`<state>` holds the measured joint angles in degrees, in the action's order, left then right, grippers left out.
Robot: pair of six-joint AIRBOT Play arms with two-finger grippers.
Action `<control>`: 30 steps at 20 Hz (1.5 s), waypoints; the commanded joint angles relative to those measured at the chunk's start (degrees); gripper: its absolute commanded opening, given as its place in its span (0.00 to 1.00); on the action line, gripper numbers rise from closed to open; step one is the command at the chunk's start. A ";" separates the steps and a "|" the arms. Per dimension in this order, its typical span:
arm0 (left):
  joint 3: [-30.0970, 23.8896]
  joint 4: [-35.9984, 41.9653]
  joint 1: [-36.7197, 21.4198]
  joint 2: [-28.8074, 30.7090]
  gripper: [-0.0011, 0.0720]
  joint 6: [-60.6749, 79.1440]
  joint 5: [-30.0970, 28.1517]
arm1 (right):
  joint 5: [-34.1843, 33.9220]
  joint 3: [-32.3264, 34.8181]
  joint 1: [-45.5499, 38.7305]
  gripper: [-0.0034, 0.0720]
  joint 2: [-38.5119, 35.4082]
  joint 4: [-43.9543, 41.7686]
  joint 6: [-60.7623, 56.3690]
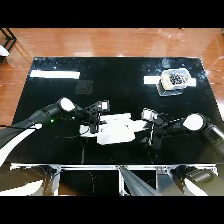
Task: Fold the box and place the chain.
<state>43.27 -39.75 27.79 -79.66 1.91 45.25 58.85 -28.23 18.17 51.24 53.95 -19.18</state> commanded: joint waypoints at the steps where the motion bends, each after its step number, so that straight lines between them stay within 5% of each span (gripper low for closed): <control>1: 0.00 -1.64 -0.09 -0.24 0.05 -0.17 1.97 | -2.62 1.03 2.91 0.97 0.07 0.63 1.36; 16: 0.11 -1.60 0.02 -0.24 0.05 0.92 4.31 | -27.87 4.33 22.75 0.97 6.23 0.66 5.25; 30: 0.11 -1.60 0.02 -0.24 0.04 0.20 4.81 | -23.80 -0.90 18.45 0.97 4.96 -2.97 -2.14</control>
<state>43.33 -41.36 27.79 -79.88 2.57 49.74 33.50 -27.86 38.59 56.29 51.20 -19.75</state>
